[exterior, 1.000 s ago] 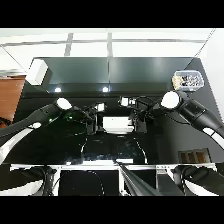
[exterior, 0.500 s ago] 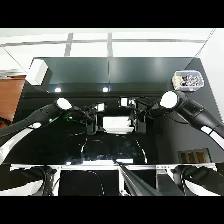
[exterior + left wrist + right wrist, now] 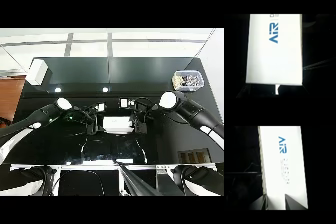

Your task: Fold the box and place the chain.

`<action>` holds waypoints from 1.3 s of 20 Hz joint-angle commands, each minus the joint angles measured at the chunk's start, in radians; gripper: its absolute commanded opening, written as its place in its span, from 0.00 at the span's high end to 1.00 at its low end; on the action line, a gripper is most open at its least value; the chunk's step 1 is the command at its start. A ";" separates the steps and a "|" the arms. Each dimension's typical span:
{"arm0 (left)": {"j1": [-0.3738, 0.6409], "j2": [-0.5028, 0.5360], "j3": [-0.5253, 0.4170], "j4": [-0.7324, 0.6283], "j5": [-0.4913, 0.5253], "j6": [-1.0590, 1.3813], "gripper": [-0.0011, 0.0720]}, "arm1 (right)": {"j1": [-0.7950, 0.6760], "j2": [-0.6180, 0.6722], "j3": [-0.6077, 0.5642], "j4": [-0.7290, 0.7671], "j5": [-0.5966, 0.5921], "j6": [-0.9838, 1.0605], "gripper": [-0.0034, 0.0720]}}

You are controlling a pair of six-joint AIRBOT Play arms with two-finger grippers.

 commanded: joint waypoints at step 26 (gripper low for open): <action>0.000 0.000 0.000 -0.001 0.000 0.000 0.44 | -0.069 -0.055 -0.290 0.702 -0.238 0.666 0.94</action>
